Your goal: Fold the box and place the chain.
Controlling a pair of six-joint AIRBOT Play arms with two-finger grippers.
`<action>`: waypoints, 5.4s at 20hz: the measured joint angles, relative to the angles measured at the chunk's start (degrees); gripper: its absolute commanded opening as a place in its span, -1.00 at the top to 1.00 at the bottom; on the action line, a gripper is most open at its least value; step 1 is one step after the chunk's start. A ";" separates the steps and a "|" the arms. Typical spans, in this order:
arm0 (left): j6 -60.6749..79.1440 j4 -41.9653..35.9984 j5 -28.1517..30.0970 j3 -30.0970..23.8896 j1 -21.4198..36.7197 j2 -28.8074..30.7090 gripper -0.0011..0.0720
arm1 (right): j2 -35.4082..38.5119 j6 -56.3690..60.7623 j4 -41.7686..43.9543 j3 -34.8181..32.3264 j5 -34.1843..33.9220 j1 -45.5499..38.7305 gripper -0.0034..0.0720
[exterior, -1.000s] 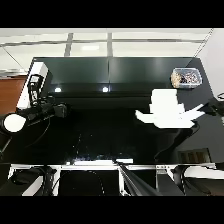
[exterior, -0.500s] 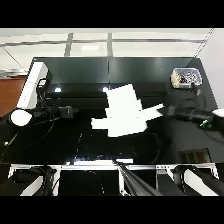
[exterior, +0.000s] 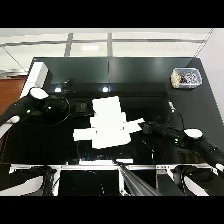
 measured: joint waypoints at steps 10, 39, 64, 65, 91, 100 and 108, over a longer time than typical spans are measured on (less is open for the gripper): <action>10.97 -9.25 -19.19 5.70 -0.07 -15.61 -0.33 | 0.24 -0.33 0.83 -0.52 -2.47 3.82 0.87; 68.39 -5.07 6.73 -4.52 -13.53 4.66 0.89 | 0.17 -2.01 -50.10 26.36 26.01 0.68 -0.76; 75.14 0.44 6.73 5.84 -16.46 -10.16 0.90 | -4.55 -11.39 -50.93 12.87 2.38 20.46 -0.76; 75.14 0.48 6.75 5.84 -16.46 -10.14 0.89 | -4.72 -11.58 -49.94 12.85 0.87 21.00 -0.76; 70.66 0.22 6.67 5.84 -16.52 -10.16 0.90 | -3.28 -21.70 -46.23 16.55 -4.46 14.27 -0.76; 70.62 0.31 6.40 5.84 -16.57 -10.16 0.89 | -5.53 -25.86 -41.90 16.55 -0.92 14.05 -0.76; 70.69 0.50 6.43 5.84 -16.52 -10.16 0.89 | -12.11 -41.57 -29.31 16.57 2.60 12.20 -0.76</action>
